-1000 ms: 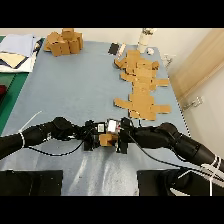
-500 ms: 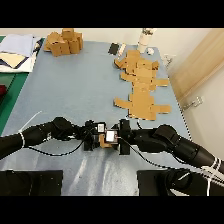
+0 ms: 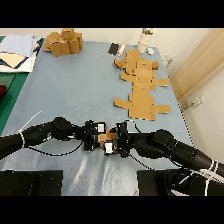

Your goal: Fold the box.

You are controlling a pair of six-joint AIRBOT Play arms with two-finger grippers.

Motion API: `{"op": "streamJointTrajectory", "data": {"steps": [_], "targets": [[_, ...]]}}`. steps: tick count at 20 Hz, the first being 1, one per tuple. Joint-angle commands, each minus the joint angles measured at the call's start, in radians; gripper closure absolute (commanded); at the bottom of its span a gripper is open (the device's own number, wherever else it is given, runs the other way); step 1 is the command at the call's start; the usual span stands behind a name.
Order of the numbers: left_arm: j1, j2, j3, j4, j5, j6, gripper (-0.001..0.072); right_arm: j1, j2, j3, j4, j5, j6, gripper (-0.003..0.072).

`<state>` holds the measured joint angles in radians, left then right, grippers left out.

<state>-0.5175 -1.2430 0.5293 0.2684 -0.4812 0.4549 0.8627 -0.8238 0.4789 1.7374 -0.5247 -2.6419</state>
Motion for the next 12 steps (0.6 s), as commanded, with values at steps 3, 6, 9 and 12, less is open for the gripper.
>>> {"op": "streamJointTrajectory", "data": {"steps": [3,6,9,12], "targets": [[0.0,0.0,0.001,0.0,0.0,0.0,0.0099,0.006,0.0,-0.006,-0.032,0.018,-0.003,0.0246],[0.0,0.0,0.001,0.0,0.0,0.0,0.0099,0.006,0.0,-0.006,-0.036,0.016,-0.003,0.0297],[0.0,0.0,0.001,0.0,0.0,0.0,0.0099,0.006,0.0,-0.005,-0.041,0.016,-0.003,0.0354],[0.0,0.0,0.001,0.0,0.0,0.0,0.0099,0.006,0.003,-0.005,-0.05,0.016,-0.002,0.0414]]}}
